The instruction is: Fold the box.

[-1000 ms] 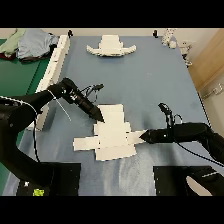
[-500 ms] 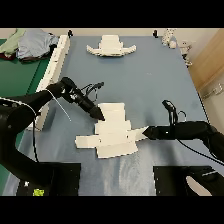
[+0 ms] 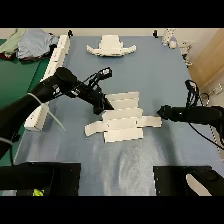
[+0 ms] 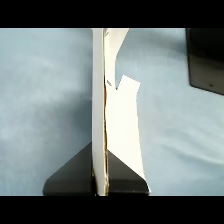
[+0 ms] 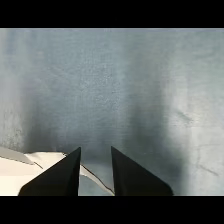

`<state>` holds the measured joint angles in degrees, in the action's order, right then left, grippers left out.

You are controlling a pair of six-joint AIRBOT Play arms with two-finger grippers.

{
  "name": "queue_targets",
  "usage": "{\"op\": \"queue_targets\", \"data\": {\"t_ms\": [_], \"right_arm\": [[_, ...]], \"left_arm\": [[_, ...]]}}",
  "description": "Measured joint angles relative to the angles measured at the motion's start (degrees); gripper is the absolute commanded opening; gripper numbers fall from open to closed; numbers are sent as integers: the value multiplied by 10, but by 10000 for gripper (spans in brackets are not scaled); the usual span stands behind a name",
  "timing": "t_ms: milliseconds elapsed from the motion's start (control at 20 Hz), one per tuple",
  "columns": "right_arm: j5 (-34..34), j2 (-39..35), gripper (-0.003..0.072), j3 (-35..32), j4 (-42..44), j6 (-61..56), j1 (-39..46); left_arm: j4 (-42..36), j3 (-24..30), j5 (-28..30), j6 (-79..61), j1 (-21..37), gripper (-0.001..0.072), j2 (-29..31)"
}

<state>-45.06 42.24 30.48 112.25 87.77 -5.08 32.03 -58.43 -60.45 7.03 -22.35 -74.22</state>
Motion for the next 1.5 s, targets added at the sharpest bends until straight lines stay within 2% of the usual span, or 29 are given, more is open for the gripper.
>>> {"op": "queue_targets", "data": {"t_ms": [150, 300, 500, 700, 850, 1050, 1300, 1500], "right_arm": [[-2, 4, 294, 11, -3, -14, 8], [-3, 10, 294, 15, 0, -19, 10], [-3, 18, 294, 17, 9, -21, 11], [-3, 23, 294, 17, 15, -23, 11], [-4, 24, 294, 17, 19, -23, 11], [-5, 24, 294, 17, 21, -23, 11], [-6, 24, 294, 17, 22, -23, 11], [-7, 24, 294, 17, 22, -23, 11]], "left_arm": [[-7, 69, 93, -54, -40, 6, 57], [-37, 132, 152, -107, -71, 7, 80], [-68, 180, 197, -148, -93, 9, 80], [-78, 193, 210, -160, -99, 9, 67], [-78, 179, 194, -159, -83, 8, 63], [-56, 132, 118, -129, -35, 8, 48], [-31, 87, 32, -98, -5, 8, -25], [-28, 66, -2, -89, 0, 9, -61]]}}
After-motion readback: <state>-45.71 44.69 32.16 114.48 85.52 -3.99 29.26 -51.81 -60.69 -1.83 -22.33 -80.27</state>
